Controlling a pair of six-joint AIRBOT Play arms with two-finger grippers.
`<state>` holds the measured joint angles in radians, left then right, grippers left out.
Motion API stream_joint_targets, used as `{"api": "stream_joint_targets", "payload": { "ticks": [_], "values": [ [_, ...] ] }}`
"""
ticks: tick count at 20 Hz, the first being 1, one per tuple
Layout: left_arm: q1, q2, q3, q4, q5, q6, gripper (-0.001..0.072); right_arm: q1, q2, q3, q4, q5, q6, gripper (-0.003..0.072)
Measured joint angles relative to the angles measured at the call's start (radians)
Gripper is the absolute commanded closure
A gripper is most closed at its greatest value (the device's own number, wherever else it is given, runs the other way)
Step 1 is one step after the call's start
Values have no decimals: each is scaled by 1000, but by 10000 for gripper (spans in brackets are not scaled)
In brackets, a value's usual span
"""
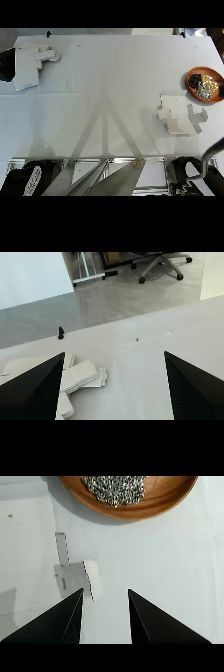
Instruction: Fold the box and place the chain.
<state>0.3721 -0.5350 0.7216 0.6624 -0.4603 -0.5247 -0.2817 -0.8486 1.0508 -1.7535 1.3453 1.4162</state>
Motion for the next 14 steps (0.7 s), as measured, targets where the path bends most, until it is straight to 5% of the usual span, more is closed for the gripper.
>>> {"api": "stream_joint_targets", "payload": {
  "ticks": [14],
  "values": [
    [0, 0, 0, 0, 0, 0, 9, -63, -364, 0, 51, 185, -155, 318]
  ]
}}
